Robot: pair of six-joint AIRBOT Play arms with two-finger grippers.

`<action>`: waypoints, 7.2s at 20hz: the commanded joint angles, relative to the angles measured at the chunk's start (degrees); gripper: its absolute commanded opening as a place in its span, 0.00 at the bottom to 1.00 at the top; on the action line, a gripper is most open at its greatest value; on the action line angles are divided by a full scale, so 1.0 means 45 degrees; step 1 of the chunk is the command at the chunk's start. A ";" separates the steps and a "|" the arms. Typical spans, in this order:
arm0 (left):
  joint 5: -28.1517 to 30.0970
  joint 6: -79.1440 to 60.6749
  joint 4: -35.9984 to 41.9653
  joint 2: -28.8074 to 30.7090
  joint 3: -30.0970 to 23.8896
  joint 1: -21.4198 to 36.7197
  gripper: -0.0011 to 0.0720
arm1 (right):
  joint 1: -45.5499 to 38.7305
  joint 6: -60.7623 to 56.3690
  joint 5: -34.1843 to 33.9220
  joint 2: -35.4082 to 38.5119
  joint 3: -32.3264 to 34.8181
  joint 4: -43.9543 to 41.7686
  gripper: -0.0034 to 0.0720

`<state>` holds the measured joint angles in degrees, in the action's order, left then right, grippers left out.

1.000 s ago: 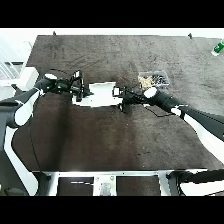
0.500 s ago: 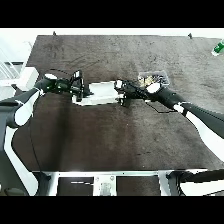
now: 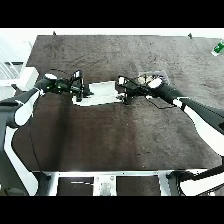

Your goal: Fold the box and place the chain.

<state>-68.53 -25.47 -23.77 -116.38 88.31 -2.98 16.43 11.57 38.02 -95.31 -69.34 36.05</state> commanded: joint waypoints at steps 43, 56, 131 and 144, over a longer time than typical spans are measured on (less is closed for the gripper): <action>0.0034 -0.0010 -0.0005 0.0000 0.0000 0.0000 0.04 | -0.0335 -0.0418 0.4935 -0.3798 -0.3696 -0.0155 0.96; 0.0039 -0.0010 -0.0005 0.0000 0.0000 0.0000 0.04 | -0.0413 -0.0078 0.4809 -0.4201 -0.3774 -0.0680 0.90; 0.2127 0.3973 -0.0617 0.5586 -0.4415 -0.1088 0.03 | -0.0408 0.0010 0.4794 -0.4201 -0.3769 -0.0675 0.83; 0.3138 0.4323 -0.0578 0.2589 -0.1175 -0.1059 0.03 | -0.0413 0.0010 0.4794 -0.4201 -0.3769 -0.0675 0.83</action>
<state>-54.72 -6.83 -25.30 -101.97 79.90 -7.70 14.57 11.62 59.59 -114.19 -86.28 33.01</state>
